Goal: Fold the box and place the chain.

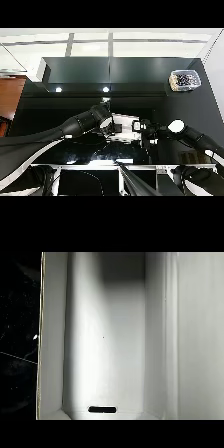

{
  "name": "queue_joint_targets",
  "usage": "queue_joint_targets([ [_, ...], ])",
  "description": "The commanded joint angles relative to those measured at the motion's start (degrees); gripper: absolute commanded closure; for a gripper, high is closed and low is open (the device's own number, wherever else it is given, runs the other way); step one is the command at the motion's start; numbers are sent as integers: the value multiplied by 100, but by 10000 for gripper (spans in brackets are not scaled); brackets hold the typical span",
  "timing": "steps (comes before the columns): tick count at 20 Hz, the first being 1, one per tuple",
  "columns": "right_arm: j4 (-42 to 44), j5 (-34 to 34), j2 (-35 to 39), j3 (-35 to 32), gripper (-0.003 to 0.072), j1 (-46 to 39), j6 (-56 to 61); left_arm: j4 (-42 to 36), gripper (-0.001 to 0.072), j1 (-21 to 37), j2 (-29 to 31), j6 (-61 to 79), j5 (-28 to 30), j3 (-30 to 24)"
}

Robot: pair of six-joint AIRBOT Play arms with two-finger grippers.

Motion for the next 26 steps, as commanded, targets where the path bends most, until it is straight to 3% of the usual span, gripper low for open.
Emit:
queue_joint_targets([
  [1, 0, -2, 0, -2, 149, 2, 0, 114, 401, 4, -4, 0, -61, 7],
  [6, 0, -2, 0, -2, 149, 2, 0, 127, 442, 7, -7, 0, 59, 7],
  [9, 2, -2, 0, -2, 149, 2, 0, 127, 685, 7, -7, 59, 101, 7],
  [13, 0, 28, 0, -2, 145, -4, 39, 122, 685, 4, -4, 109, 87, 7],
  [14, -2, 42, 15, 2, -16, -2, 267, 105, 686, 4, -4, 109, 57, 11],
  [15, -46, 50, 63, 2, -27, -4, 444, 107, 686, 4, -4, 109, -24, 13],
  [21, -1375, 796, 1027, 2, -17, -4, 1440, 168, 686, 2, -4, 149, -225, 13],
  [26, -1456, 553, 1141, 2, -16, -4, 1462, 160, 685, -2, -4, 146, -190, 13],
])
